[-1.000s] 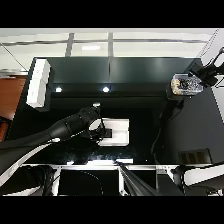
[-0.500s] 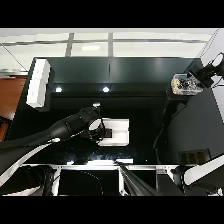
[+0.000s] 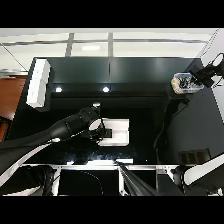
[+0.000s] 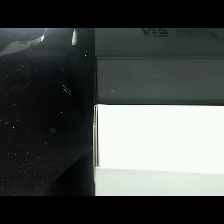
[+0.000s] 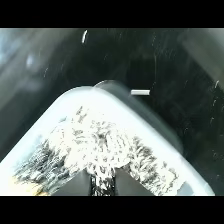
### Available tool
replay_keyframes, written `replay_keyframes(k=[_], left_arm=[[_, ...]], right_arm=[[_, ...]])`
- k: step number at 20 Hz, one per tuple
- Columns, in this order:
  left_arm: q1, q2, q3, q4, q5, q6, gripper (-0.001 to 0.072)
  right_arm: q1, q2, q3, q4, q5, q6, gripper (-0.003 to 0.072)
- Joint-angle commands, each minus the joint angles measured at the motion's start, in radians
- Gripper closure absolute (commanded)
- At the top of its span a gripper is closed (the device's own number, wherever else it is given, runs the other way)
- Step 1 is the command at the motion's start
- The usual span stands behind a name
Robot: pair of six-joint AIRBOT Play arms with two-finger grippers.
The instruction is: Fold the box and place the chain.
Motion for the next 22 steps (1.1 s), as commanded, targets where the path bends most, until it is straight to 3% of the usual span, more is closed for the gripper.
replay_keyframes(k=[1, 7, 11, 15, 22], left_arm=[[0.000, 0.000, 0.000, 0.001, 0.000, 0.000, 0.0681], [0.000, 0.000, 0.000, 0.000, 0.000, 0.000, 0.0681], [0.000, 0.000, 0.000, 0.000, 0.001, 0.000, 0.0681], [0.000, 0.000, 0.000, 0.000, 0.000, 0.000, 0.0681], [0.000, 0.000, 0.000, 0.000, 0.000, 0.000, 0.0681]], right_arm=[[-0.002, 0.098, 0.013, 0.028, 0.063, -0.182, 0.0642], [-0.002, 0.442, 0.013, 0.089, 0.090, -0.373, 0.0643], [-0.003, 0.644, 0.052, 0.257, 0.084, -0.440, 0.0642], [0.013, 0.798, 0.065, 0.489, 0.207, -0.538, 0.0642], [0.273, 1.006, -0.046, 0.461, 0.309, -0.541, 0.0643]])
